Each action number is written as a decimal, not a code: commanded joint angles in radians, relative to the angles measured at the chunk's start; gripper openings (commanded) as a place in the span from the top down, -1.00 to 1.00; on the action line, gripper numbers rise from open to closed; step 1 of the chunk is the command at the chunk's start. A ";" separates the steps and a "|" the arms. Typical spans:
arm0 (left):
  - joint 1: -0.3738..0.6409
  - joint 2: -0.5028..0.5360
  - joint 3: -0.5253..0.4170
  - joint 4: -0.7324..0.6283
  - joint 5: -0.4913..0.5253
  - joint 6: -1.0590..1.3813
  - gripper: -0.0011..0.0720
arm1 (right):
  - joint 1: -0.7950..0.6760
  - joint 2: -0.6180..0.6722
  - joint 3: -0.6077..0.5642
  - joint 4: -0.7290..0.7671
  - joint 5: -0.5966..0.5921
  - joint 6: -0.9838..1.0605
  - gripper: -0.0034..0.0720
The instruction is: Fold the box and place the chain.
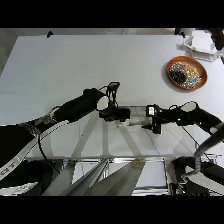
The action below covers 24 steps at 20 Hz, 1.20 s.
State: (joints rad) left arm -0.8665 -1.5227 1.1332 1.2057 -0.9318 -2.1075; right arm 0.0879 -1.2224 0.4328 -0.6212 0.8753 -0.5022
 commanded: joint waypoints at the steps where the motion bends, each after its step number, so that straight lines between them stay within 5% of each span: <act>1: -0.002 -0.002 0.011 0.041 -0.018 -0.089 -0.15 | 0.000 0.000 0.000 0.000 0.000 0.000 0.11; 16: -0.062 -0.079 0.090 0.164 -0.107 -0.213 -0.07 | 0.000 0.000 0.000 0.000 0.000 0.000 0.11; 20: -0.066 -0.142 0.204 0.201 -0.222 -0.240 -0.06 | 0.000 0.000 0.000 0.000 0.000 0.000 0.11; 24: -0.065 -0.165 0.220 0.199 -0.295 -0.330 0.08 | 0.000 0.000 0.000 0.000 0.000 0.000 0.11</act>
State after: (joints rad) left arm -0.9306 -1.6707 1.3319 1.3952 -1.1675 -2.3737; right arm 0.0879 -1.2224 0.4328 -0.6212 0.8749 -0.5022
